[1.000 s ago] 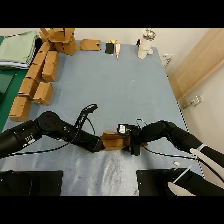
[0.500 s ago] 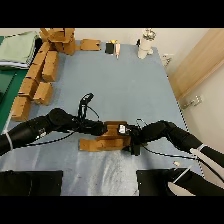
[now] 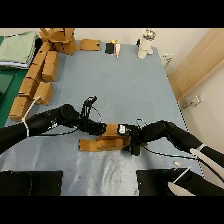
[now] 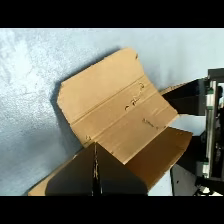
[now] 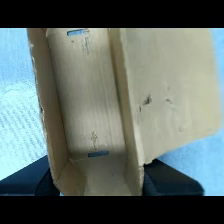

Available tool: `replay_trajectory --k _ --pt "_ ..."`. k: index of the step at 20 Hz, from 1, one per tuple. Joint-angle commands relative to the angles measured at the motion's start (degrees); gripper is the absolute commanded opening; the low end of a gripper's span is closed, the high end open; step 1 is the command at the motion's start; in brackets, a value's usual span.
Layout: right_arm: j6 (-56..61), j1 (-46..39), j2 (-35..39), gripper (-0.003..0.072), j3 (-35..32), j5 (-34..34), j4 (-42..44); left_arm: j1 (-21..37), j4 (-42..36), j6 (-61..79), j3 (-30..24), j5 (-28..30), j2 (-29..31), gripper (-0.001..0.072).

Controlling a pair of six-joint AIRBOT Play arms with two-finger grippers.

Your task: Fold the box.

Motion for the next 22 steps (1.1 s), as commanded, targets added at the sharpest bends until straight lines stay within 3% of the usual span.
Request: replay_trajectory --k 1,5,8,13,16,19,20,21,22 --pt "0.02 0.02 -0.02 0.0507 -0.02 0.02 0.0 0.26 2.38 -1.42 0.79 -1.36 -0.74 0.0009" --pt "0.02 0.02 -0.02 0.0507 -0.02 0.02 -0.24 0.31 1.11 1.29 0.9 -0.26 -0.68 0.0009" --pt "0.02 0.02 -0.02 0.0507 -0.02 0.02 -0.26 0.98 -4.33 14.08 1.33 0.11 2.12 0.0009" --pt "0.02 0.02 -0.02 0.0507 -0.02 0.02 -0.31 3.91 8.83 21.46 -0.35 -8.79 11.65 0.0009" --pt "0.02 0.02 -0.02 0.0507 -0.02 0.02 -0.37 4.72 9.77 30.32 -3.06 -13.64 17.86 0.0009" --pt "0.02 0.02 -0.02 0.0507 -0.02 0.02 -0.37 1.29 10.58 46.97 -6.56 -17.97 21.9 0.0016" --pt "0.02 0.02 -0.02 0.0507 -0.02 0.02 -0.39 -0.39 10.58 50.88 -7.8 -17.25 21.77 0.0273" --pt "0.0 0.02 -0.02 0.0507 -0.02 0.02 -0.39 -2.25 10.62 53.75 -9.22 -14.53 21.14 0.0691" --pt "0.0 0.02 -0.02 0.0507 -0.02 0.02 -0.39 -3.72 10.67 56.08 -10.23 -12.2 20.02 0.0694"
